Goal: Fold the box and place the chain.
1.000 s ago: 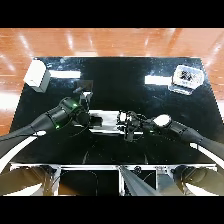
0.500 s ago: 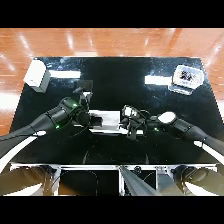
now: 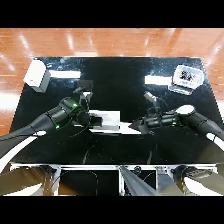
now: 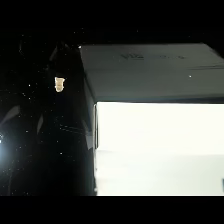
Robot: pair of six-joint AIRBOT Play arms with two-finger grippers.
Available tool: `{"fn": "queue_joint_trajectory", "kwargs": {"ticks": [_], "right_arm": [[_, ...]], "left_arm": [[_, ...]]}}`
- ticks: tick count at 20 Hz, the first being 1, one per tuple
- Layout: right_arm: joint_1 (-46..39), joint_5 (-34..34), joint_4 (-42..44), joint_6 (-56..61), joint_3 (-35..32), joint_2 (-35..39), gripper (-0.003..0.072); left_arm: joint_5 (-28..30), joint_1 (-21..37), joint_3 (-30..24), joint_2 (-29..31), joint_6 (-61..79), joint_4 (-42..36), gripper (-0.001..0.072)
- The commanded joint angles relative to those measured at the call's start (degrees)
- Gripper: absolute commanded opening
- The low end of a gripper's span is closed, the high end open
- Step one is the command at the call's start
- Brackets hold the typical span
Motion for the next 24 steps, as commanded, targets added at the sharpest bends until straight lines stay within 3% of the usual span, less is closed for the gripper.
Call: {"fn": "queue_joint_trajectory", "kwargs": {"ticks": [1, 6, 8, 12, 18, 19, 20, 21, 24], "right_arm": [[-7.8, 11.54, -3.58, 22.23, 0.13, 0.46, 0.0039], [-17.44, 12.09, -23.17, 38.49, -0.09, 4.96, 0.0039], [-17.73, 8.96, -27.87, 45.09, -1.53, 4.96, 0.0039], [-15.69, -2.03, -28.11, 54.31, -6.6, 4.83, 0.0039], [-2.86, -14.93, -18.1, 55.01, -7.41, 4.48, 0.004], [-1.31, -16.33, -16.24, 54.99, -7.41, 4.17, 0.0068], [0.04, -17.09, -14.69, 54.97, -7.39, 4.04, 0.0314], [1.31, -17.42, -13.68, 54.88, -7.15, 4.04, 0.046], [4.33, -17.44, -11.76, 52.52, -5.42, 4.04, 0.0457]], "left_arm": [[-0.13, -0.02, -0.02, -0.02, 0.0, 0.2, 0.002], [0.24, -0.02, -0.02, -0.02, -0.02, 0.17, 0.002], [0.79, -0.02, -0.02, -0.02, -0.07, 0.2, 0.0019], [1.01, -0.02, -0.02, -0.02, -0.48, 0.37, 0.0019], [1.01, -0.02, -0.02, -0.02, -0.48, 0.44, 0.0019], [1.05, -0.02, -0.02, -0.02, -0.48, 0.42, 0.0019], [1.03, -0.02, -0.02, -0.02, -0.48, 0.42, 0.0019], [1.03, -0.02, -0.02, -0.02, -0.48, 0.42, 0.0019], [1.01, -0.02, -0.02, -0.02, -0.46, 0.22, 0.0019]]}}
